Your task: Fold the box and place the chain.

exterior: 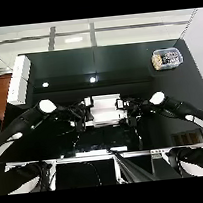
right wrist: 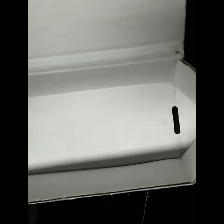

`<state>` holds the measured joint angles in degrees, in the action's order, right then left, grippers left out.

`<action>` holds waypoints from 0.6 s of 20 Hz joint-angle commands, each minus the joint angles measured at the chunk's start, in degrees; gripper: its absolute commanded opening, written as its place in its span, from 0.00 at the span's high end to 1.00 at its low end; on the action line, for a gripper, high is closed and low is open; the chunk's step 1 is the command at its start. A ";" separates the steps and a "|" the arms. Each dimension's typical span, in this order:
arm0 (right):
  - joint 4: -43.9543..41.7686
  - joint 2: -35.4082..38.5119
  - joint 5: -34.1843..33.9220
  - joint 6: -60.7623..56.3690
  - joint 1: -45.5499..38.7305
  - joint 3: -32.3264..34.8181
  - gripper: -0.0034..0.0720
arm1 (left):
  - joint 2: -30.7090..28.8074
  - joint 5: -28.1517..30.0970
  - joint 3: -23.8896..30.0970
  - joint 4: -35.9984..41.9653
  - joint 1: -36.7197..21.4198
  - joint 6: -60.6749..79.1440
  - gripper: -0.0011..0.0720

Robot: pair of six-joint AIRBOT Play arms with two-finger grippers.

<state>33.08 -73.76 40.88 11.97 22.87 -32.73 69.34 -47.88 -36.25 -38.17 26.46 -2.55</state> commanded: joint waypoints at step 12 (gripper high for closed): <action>0.02 -0.02 0.00 0.00 0.02 -0.04 0.34 | -4.81 -17.53 5.90 -7.48 -36.94 -65.31 0.95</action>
<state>33.08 -73.73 40.86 11.97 22.87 -32.73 61.41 -58.35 -32.95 -56.42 -3.11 -63.53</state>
